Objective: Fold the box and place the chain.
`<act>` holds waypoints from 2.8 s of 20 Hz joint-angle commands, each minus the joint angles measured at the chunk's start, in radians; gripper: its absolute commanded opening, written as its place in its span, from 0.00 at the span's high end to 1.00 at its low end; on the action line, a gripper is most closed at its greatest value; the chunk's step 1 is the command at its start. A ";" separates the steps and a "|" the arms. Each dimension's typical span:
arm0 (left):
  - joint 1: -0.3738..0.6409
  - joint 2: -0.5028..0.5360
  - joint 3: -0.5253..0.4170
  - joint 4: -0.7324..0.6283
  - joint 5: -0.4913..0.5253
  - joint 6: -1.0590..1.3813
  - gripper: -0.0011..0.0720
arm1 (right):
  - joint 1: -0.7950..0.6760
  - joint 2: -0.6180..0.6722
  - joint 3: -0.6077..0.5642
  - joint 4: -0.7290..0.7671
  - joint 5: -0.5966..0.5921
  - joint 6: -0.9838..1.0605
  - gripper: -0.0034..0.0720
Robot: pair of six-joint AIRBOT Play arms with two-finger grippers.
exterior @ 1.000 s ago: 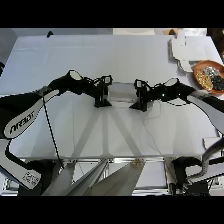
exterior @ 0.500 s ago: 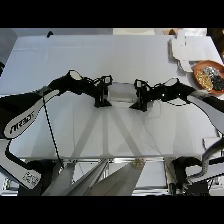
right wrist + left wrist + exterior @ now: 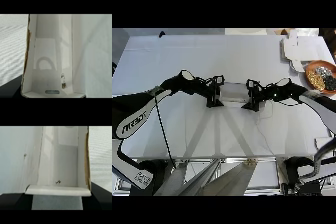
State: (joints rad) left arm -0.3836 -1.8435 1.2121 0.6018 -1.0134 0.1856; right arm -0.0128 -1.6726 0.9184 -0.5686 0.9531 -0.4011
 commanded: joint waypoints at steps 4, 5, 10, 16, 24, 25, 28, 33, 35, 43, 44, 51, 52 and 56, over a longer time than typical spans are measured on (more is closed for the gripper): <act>0.000 0.000 0.000 0.000 0.000 0.000 0.69 | 0.000 0.001 0.000 0.001 0.000 0.000 0.43; 0.000 0.000 0.000 0.000 0.000 0.000 0.69 | 0.000 0.001 0.000 0.002 0.003 0.001 0.43; 0.000 0.000 0.000 0.000 0.000 0.000 0.69 | 0.000 0.003 0.000 -0.002 -0.040 0.001 0.03; 0.000 0.000 0.000 0.000 0.000 0.000 0.69 | -0.035 0.051 0.000 -0.074 -0.080 0.013 0.05; 0.000 0.000 0.000 -0.002 0.000 0.000 0.69 | -0.161 0.120 0.000 -0.136 -0.001 0.064 0.07; -0.001 0.000 0.000 -0.002 -0.001 0.000 0.69 | -0.169 0.133 0.000 -0.136 0.021 0.064 0.10; -0.001 0.000 0.000 -0.002 0.000 0.000 0.69 | -0.177 0.167 0.000 -0.143 0.086 0.064 0.10; 0.000 0.000 0.000 -0.002 0.000 0.000 0.69 | -0.179 0.237 0.000 -0.304 0.114 0.132 0.10; 0.000 0.000 0.000 -0.002 0.000 0.000 0.69 | -0.187 0.270 0.000 -0.375 0.113 0.175 0.11; 0.000 0.000 0.000 -0.002 0.000 0.000 0.69 | -0.200 0.353 0.000 -0.090 0.274 0.262 0.93; -0.001 0.000 0.000 -0.002 0.000 0.000 0.69 | -0.200 0.353 0.000 -0.015 0.271 0.280 0.94; 0.000 0.000 0.000 -0.002 0.000 0.000 0.69 | -0.201 0.353 0.000 -0.087 0.239 0.293 0.83; -0.001 0.000 0.000 -0.002 0.000 0.000 0.69 | -0.201 0.353 0.000 -0.111 0.227 0.309 0.62; 0.000 0.000 0.000 -0.003 0.000 0.000 0.69 | -0.201 0.354 0.001 -0.115 0.203 0.324 0.58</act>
State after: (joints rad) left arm -0.3851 -1.8442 1.2114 0.5991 -1.0149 0.1856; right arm -0.2142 -1.3197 0.9184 -0.6640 1.1816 -0.0921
